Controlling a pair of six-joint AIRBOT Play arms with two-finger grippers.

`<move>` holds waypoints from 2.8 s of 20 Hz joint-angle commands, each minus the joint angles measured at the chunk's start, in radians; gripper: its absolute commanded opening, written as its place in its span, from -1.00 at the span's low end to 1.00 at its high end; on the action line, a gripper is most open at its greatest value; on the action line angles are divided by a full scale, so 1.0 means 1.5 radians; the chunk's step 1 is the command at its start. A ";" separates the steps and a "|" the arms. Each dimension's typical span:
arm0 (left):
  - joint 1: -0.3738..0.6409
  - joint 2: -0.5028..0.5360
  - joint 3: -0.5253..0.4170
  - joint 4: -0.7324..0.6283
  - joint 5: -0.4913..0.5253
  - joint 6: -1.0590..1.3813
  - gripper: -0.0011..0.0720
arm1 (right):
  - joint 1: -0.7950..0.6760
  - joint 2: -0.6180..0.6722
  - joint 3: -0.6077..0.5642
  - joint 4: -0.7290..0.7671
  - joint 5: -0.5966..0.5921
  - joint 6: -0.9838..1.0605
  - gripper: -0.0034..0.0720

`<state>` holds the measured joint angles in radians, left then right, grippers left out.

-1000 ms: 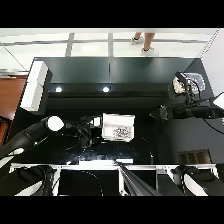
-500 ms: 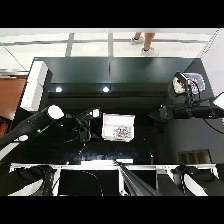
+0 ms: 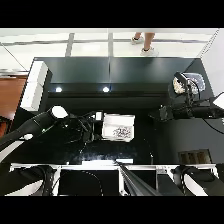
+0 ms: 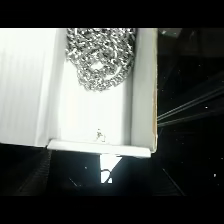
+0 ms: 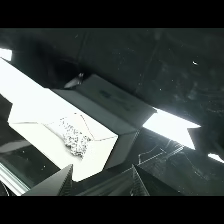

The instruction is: Fold the box and place the chain.

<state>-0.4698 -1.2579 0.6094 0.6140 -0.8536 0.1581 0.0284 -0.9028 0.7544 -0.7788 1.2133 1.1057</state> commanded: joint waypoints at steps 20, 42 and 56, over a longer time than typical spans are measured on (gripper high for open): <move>-0.002 -0.033 0.001 -0.063 -0.014 0.042 0.35 | 0.023 0.000 -0.001 0.030 -0.008 0.001 0.26; -0.002 -0.034 0.001 -0.063 -0.013 0.042 0.36 | 0.271 -0.150 0.043 -0.008 -0.080 -0.393 0.77; -0.002 -0.033 0.001 -0.063 -0.013 0.042 0.36 | 0.307 -0.150 0.023 -0.033 -0.108 -0.393 -0.32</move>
<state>-0.4717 -1.3075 0.6094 0.5179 -0.8726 0.2211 0.4866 -1.1282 0.7895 -0.8257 1.0477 0.5159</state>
